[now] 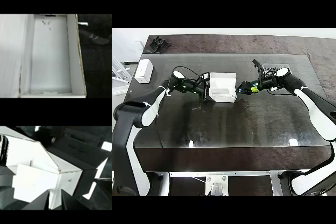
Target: Fold the box and place the chain.
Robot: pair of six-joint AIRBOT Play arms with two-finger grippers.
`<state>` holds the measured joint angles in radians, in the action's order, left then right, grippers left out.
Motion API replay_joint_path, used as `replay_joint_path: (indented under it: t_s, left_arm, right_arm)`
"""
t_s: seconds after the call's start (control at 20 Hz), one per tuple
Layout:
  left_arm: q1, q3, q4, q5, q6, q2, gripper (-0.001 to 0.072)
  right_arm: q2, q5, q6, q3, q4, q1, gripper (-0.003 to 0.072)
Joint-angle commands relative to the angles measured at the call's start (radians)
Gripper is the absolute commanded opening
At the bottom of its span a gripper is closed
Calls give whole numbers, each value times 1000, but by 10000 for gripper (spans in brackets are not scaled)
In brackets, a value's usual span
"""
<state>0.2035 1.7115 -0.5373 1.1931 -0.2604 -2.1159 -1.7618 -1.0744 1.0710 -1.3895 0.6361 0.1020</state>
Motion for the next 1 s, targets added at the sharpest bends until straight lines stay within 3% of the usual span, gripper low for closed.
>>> replay_joint_path:
  t_s: [0.0,0.1,0.15,0.4,0.95]
  left_arm:
    - [0,0,0,0,0,0,427]
    - [0,0,0,0,0,0,427]
    - [0,0,0,0,0,0,427]
    - [0,0,0,0,0,0,427]
    - [0,0,-1,0,0,0,427]
  right_arm:
    - [0,12,2,-3,0,4,201]
    - [-1,15,3,-3,1,4,239]
    - [-2,15,3,-3,4,4,322]
    - [-3,17,27,-3,34,24,328]
    - [-2,53,325,-129,389,145,328]
